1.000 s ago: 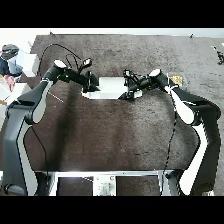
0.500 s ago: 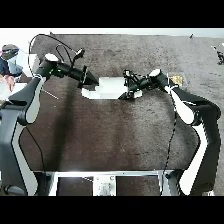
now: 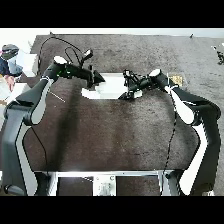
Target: Fold the box and place the chain.
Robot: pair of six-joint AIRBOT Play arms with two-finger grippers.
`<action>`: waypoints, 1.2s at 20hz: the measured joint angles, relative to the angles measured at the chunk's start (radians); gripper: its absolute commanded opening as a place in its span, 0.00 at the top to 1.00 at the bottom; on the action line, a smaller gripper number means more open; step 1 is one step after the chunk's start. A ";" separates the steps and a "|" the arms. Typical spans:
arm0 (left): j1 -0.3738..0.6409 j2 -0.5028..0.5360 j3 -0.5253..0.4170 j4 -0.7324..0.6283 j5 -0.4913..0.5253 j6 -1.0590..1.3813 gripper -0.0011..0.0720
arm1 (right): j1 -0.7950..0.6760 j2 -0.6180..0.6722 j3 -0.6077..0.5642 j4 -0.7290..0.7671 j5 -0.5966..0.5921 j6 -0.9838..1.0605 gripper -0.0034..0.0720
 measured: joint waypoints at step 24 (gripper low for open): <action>-0.011 -0.074 0.000 0.072 0.164 -0.028 0.97 | 0.000 0.000 0.000 0.002 0.000 0.000 0.34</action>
